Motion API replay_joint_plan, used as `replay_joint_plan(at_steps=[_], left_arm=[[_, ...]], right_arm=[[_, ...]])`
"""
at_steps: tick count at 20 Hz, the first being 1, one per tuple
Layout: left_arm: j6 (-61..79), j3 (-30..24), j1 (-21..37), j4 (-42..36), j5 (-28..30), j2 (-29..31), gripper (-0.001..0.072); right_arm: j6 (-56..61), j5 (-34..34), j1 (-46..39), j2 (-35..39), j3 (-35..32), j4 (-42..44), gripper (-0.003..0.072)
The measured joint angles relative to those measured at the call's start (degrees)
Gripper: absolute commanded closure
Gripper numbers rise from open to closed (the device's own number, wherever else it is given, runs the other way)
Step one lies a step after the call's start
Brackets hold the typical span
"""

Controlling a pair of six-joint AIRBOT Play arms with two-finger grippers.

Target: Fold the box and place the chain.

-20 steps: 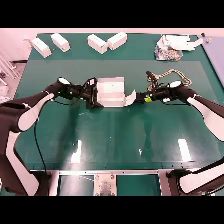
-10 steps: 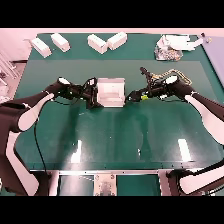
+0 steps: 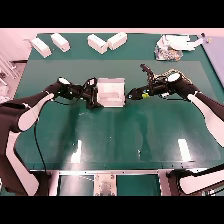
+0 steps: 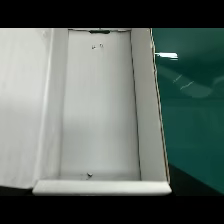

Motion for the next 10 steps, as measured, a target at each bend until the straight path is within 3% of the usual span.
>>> replay_joint_plan(at_steps=[10], left_arm=[[0.0,0.0,0.0,0.0,0.0,0.0,0.0234]], right_arm=[[0.1,0.1,1.7,0.1,0.0,0.9,0.0357]])
